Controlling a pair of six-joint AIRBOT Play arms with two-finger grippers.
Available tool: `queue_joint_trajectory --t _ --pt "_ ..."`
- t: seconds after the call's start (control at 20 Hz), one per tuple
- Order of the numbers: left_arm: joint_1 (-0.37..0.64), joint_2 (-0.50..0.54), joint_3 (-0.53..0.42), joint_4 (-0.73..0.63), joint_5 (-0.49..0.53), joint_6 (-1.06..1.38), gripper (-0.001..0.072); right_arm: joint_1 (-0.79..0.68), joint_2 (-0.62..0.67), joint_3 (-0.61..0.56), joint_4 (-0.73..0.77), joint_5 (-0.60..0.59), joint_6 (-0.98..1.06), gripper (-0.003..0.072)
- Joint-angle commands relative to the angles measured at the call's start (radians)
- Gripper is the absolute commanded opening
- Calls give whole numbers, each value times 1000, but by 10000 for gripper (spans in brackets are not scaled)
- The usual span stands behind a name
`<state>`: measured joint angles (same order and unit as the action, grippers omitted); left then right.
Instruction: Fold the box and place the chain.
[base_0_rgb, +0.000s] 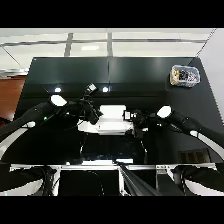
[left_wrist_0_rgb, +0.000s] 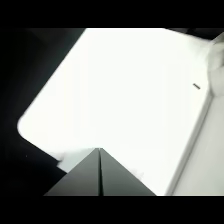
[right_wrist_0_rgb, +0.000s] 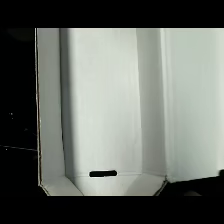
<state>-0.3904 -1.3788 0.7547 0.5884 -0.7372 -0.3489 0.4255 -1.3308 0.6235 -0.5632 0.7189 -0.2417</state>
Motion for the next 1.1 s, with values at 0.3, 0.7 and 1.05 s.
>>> queue_joint_trajectory --t 0.3,0.7,1.05 --pt "126 166 30 92 -71 -53 26 1 -1 0 2 -3 2 205" --pt "304 291 -105 124 -473 196 707 1 -1 0 2 -4 3 206" --pt "63 269 -181 223 21 461 709 1 -1 0 2 -4 3 206"
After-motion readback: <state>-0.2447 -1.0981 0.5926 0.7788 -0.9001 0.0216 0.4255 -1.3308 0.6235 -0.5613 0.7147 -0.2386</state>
